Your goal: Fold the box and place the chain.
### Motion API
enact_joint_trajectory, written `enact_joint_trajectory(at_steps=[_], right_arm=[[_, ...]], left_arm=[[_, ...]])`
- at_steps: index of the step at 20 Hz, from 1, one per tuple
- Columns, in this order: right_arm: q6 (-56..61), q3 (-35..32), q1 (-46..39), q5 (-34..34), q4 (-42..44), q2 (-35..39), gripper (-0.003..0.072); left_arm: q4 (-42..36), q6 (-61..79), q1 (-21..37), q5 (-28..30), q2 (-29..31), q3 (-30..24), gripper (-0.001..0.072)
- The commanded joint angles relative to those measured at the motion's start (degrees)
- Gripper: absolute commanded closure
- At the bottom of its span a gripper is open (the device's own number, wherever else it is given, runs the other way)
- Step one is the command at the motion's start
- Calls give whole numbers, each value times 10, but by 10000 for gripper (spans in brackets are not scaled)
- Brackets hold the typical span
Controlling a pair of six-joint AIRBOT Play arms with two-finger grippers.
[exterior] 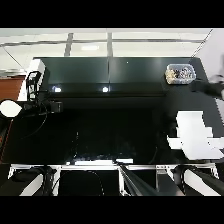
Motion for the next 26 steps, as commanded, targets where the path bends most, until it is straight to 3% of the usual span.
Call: enact_joint_trajectory(at_steps=[1, 3, 4, 5, 6, 10, 16, 18, 19, 20, 22, 23, 26], right_arm=[[-6, 17, -224, 95, -52, -6, -34], [-123, 31, -313, 145, 22, -29, -34], [-184, 41, -343, 179, 69, -47, -34], [-231, 50, -361, 214, 101, -67, -34], [-249, 57, -370, 252, 113, -89, -34], [-379, 66, -355, 416, 96, -166, -34], [-380, 67, -351, 421, 13, -169, -31], [-382, 66, -351, 421, 12, -169, 195], [-382, 67, -351, 421, 13, -169, 220], [-382, 67, -351, 422, 12, -169, 383], [-392, 67, -351, 426, 13, -162, 624], [-398, 67, -351, 430, 16, -155, 664], [-402, 66, -351, 436, 85, -127, 664]], left_arm=[[-7, -2, 0, 3, 0, 0, 684], [-31, -2, 0, 4, -1, 0, 676], [-45, -1, 0, 1, -1, 0, 520], [-49, -1, 0, 0, -1, 0, 217], [-50, -3, 0, 1, -1, 0, -11], [-50, -3, 0, 1, -1, 0, -4], [-50, -3, 0, 0, -1, 0, -4], [-50, -3, 0, -1, -1, 0, -4], [-50, -3, 0, -2, -1, 0, -4], [-50, -3, 0, -2, -1, 0, -4], [-50, -3, 0, -2, -1, 0, -4], [-50, -3, 0, -2, -1, 0, -4], [-50, -3, 0, -1, -1, 0, -4]])
